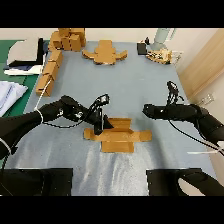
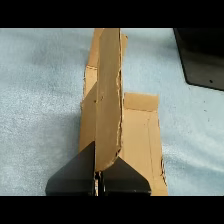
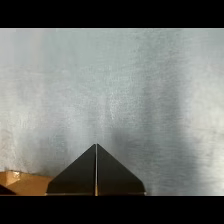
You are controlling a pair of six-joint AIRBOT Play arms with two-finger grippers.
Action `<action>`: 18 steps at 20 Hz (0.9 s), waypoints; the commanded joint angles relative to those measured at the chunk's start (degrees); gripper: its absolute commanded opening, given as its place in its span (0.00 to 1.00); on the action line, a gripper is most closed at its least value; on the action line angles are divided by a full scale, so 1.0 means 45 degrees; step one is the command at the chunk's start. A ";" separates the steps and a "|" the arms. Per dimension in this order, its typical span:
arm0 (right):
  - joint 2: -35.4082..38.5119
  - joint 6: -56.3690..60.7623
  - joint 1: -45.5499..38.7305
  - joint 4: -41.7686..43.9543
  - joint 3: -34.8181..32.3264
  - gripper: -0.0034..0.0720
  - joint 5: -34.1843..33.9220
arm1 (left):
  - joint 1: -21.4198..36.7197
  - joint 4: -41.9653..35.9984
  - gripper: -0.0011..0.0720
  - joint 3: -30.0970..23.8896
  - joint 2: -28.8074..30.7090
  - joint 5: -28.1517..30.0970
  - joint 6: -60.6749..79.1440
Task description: Fold the box.
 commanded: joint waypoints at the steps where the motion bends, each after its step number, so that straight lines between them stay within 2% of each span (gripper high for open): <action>1: 0.0151 0.0005 0.0102 -0.0223 0.0000 0.05 -0.0937 | -0.0010 0.0019 0.03 0.0000 -0.0010 0.0024 -0.0019; 3: 0.0500 0.0058 0.0636 -0.0835 0.0000 0.05 -0.1739 | -0.0010 0.0019 0.04 0.0000 -0.0010 0.0024 -0.0019; 7: 0.1923 0.1433 0.3245 -0.2696 0.0000 0.05 -0.3968 | -0.0010 0.0019 0.04 0.0000 -0.0010 0.0024 -0.0019; 11: 0.4070 0.3317 0.7626 -0.4983 -0.0058 0.05 -0.5173 | -0.0010 0.0019 0.04 0.0000 -0.0010 0.0029 -0.0019; 14: 0.4760 0.3565 1.1273 -0.5756 -0.1010 0.06 -0.4711 | -0.0010 0.0019 0.04 0.0000 -0.0010 0.0024 -0.0019; 15: 0.4653 0.3492 1.2206 -0.6037 -0.1423 0.22 -0.4381 | -0.0010 0.0019 0.03 0.0000 -0.0010 0.0024 -0.0019; 16: 0.4381 0.3347 1.3012 -0.6664 -0.1797 0.62 -0.4022 | -0.0010 0.0019 0.04 0.0000 -0.0010 0.0029 -0.0019; 17: 0.4007 0.3337 1.3551 -0.7543 -0.1982 0.78 -0.3818 | -0.0010 0.0019 0.04 0.0000 -0.0010 0.0029 -0.0019; 18: 0.3497 0.3327 1.3916 -0.8636 -0.2016 0.82 -0.3696 | -0.0010 0.0019 0.04 0.0000 -0.0010 0.0019 -0.0019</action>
